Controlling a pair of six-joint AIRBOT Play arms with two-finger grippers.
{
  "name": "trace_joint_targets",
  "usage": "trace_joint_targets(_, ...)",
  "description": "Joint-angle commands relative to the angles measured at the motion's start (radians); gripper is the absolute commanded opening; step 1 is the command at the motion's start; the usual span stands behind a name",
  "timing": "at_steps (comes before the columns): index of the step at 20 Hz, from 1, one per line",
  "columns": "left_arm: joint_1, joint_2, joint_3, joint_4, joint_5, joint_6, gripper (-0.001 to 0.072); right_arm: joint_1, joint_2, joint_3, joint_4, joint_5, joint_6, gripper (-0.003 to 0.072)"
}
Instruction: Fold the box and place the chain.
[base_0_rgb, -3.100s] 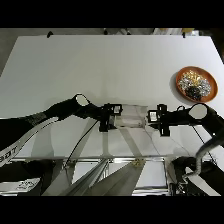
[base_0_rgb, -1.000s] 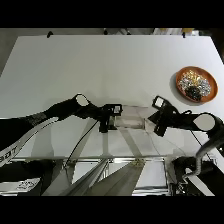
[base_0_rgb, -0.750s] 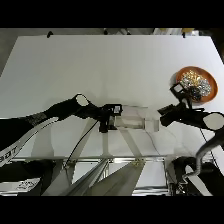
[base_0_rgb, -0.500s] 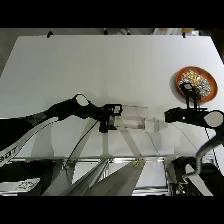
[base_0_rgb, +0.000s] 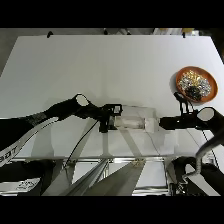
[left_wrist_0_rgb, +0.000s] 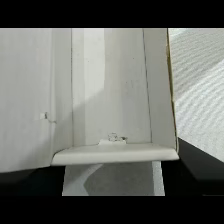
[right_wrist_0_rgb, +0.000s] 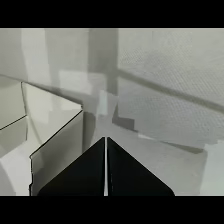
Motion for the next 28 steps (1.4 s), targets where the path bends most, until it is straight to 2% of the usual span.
trace_joint_targets(1,0.0,0.0,0.0,0.0,0.0,0.0,0.0256,-0.001,-0.043,-0.005,0.077,0.038,-0.037,0.0015)
trace_joint_targets(10,0.0,0.0,0.0,0.0,0.0,0.0,0.0256,-0.001,-0.037,-0.005,0.154,0.064,-0.095,0.0016)
trace_joint_targets(17,0.0,0.0,0.0,0.0,0.0,0.0,0.0256,-0.001,-0.037,-0.005,0.066,0.011,-0.028,0.0015)
trace_joint_targets(28,0.0,0.0,0.0,0.0,0.0,0.0,0.0256,-0.001,-0.072,-0.005,0.071,-0.007,-0.007,0.0015)
